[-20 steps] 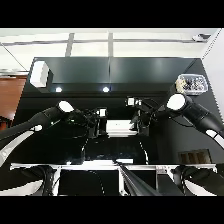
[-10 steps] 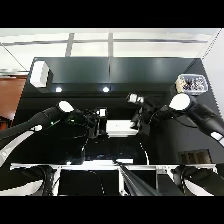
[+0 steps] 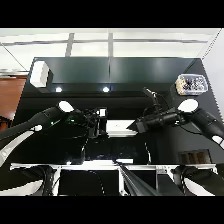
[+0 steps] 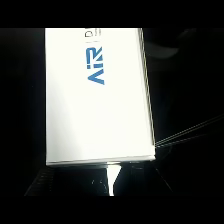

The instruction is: Fold the box and place the chain.

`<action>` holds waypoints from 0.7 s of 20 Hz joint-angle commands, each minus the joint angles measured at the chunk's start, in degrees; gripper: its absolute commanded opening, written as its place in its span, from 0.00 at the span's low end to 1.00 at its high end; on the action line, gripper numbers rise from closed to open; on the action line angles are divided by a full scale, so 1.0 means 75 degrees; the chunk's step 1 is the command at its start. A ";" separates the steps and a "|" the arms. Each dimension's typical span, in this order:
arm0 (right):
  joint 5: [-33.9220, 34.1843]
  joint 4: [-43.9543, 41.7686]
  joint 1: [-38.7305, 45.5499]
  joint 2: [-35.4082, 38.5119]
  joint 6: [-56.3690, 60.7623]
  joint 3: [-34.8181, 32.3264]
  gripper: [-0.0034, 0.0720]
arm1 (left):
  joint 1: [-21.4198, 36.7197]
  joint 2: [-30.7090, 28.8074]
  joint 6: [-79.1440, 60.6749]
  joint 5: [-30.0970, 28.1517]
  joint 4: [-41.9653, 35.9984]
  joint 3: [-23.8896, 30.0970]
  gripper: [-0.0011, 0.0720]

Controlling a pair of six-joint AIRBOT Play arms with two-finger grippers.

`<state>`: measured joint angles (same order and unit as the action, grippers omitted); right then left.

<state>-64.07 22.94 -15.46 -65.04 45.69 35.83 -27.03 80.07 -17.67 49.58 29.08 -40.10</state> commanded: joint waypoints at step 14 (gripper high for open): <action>0.1151 0.0697 -0.0169 -0.0740 0.1064 -0.0134 0.07 | 0.0000 0.0006 -0.0006 0.0000 0.0000 -0.0003 0.52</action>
<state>-54.85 27.14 -16.97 -70.76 53.47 34.24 -27.03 80.07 -17.76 49.56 29.10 -40.10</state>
